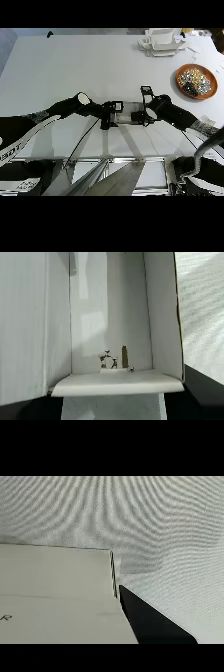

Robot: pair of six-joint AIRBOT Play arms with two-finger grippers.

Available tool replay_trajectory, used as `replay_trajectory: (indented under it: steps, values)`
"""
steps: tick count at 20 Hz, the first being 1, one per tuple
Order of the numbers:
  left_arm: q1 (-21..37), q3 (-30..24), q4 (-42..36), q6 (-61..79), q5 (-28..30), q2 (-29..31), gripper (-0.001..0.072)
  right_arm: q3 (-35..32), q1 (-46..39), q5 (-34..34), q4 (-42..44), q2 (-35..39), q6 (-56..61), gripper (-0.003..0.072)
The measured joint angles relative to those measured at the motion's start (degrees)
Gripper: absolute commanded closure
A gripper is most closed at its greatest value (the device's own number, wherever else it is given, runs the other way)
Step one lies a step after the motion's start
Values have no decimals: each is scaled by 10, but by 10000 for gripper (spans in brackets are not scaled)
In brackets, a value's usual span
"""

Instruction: Fold the box and place the chain.

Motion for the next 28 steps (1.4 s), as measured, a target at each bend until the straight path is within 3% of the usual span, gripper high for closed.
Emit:
replay_trajectory:
  steps: [4, 9, 13, 14, 15, 16, 18, 21, 28]
  values:
    - [0, 0, 0, 0, 0, 0, 438, 0, 0, -4, -4, -3, 4, 508]
    - [0, 0, 0, -1, 0, 0, 438, 0, 0, -4, 2, -14, 21, 669]
    - [0, 0, 0, -1, 0, 0, 438, 1, 0, -1, 3, -18, 27, 667]
    - [0, 0, 0, -1, 0, 0, 438, 1, 0, 0, 2, -19, 29, 602]
    - [0, 0, 0, 0, 0, 0, 438, 1, 0, 1, 2, -20, 30, 451]
    - [0, 0, 0, 0, 0, 0, 438, 1, 0, 6, -3, -20, 29, 382]
    - [0, 0, 0, 0, 0, 0, 438, 0, 0, 9, -3, -17, 17, 381]
    - [0, 0, 0, 0, 0, 0, 438, 0, 0, 14, 6, 6, -20, 317]
    - [0, 0, 0, 0, 0, 0, 438, 13, -1, 57, 0, 123, -119, 281]
